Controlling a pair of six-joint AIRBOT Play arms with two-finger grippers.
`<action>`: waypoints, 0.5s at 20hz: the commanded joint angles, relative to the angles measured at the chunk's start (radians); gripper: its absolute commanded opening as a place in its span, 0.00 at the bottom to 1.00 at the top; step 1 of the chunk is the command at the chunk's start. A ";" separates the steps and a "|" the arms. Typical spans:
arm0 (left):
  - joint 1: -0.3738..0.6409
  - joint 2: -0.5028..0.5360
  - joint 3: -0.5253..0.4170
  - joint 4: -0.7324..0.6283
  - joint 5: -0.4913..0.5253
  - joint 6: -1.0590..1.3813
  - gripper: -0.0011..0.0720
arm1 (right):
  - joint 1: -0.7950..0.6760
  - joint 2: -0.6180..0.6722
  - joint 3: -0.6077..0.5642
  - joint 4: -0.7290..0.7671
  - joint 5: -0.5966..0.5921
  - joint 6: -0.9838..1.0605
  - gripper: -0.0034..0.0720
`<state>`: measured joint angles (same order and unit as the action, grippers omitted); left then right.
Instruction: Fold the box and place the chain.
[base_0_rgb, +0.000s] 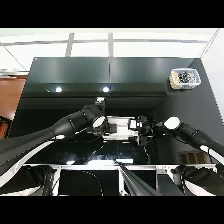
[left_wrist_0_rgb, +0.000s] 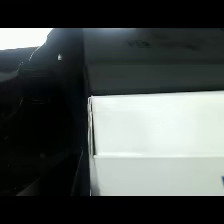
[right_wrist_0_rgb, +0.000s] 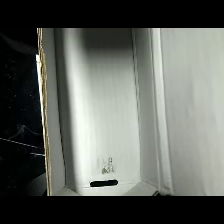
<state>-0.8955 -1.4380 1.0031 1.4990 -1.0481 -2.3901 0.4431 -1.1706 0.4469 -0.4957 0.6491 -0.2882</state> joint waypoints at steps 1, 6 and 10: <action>0.000 -0.006 0.004 0.007 0.003 -0.027 0.32 | 0.000 0.000 0.000 0.001 0.000 0.000 0.68; -0.001 -0.013 0.007 0.008 0.000 -0.026 0.05 | 0.000 0.000 0.000 0.001 0.000 0.000 0.68; 0.000 -0.013 0.019 0.007 -0.008 -0.026 0.26 | 0.000 0.000 0.000 0.001 0.000 0.000 0.68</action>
<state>-0.8963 -1.4506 1.0153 1.5066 -1.0496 -2.4153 0.4431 -1.1706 0.4469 -0.4953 0.6483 -0.2878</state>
